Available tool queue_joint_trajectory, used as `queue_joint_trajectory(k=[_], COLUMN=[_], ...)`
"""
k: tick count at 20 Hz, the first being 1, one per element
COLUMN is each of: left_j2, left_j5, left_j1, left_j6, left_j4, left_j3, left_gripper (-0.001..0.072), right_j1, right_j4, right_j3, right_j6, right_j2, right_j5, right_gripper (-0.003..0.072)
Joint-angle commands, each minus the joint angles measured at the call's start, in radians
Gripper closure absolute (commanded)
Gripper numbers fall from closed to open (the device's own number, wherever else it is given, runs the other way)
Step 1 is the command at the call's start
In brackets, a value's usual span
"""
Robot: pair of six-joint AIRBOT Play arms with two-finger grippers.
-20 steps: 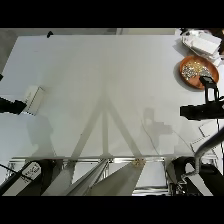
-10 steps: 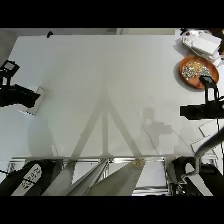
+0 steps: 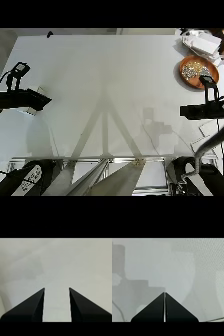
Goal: Fold the box and place the chain.
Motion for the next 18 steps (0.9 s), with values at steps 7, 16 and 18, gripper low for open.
queue_joint_trajectory(k=[7, 16, 18], left_j2=[-0.001, -0.001, -0.001], left_j5=[-0.024, -0.016, -0.019], left_j1=[-0.003, -0.003, -0.003], left_j6=[-0.077, -0.076, -0.076], left_j4=[0.0, -0.001, -0.001], left_j3=[0.0, 0.0, 0.0], left_gripper=[0.0396, 0.0358, 0.0324], right_j1=[-0.001, -0.001, -0.001], right_j4=[0.0, 0.0, 0.0], right_j3=[0.0, 0.0, 0.0], right_j6=[0.0, 0.0, 0.0], right_j2=[0.0, 0.0, 0.0], right_j5=[0.0, 0.0, 0.0], right_gripper=[0.0672, 0.0672, 0.0672])
